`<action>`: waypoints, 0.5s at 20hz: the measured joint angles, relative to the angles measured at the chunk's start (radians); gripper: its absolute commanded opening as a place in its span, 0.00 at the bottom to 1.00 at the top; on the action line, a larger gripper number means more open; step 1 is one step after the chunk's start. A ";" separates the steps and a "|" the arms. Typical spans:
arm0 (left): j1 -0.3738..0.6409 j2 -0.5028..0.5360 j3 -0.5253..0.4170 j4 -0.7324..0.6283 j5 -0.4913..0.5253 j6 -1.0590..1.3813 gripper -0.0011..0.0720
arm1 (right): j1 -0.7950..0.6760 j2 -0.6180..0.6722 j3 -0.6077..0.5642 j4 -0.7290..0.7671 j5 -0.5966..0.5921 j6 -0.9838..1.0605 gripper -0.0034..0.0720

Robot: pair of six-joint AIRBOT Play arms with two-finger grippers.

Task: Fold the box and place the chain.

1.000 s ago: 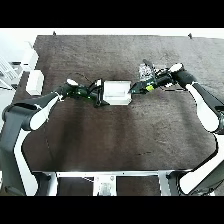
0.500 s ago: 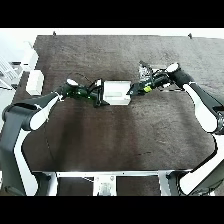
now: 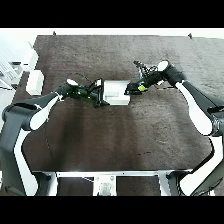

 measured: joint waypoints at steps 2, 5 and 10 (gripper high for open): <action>0.000 0.000 0.000 0.000 0.000 0.000 0.57 | 0.033 0.000 0.011 -0.067 -0.014 0.082 0.62; 0.000 0.000 0.000 0.000 0.000 0.002 0.57 | 0.088 0.000 0.028 -0.202 -0.021 0.257 0.62; 0.000 0.000 0.000 0.000 -0.001 0.002 0.57 | 0.174 0.000 0.053 -0.435 -0.023 0.500 0.62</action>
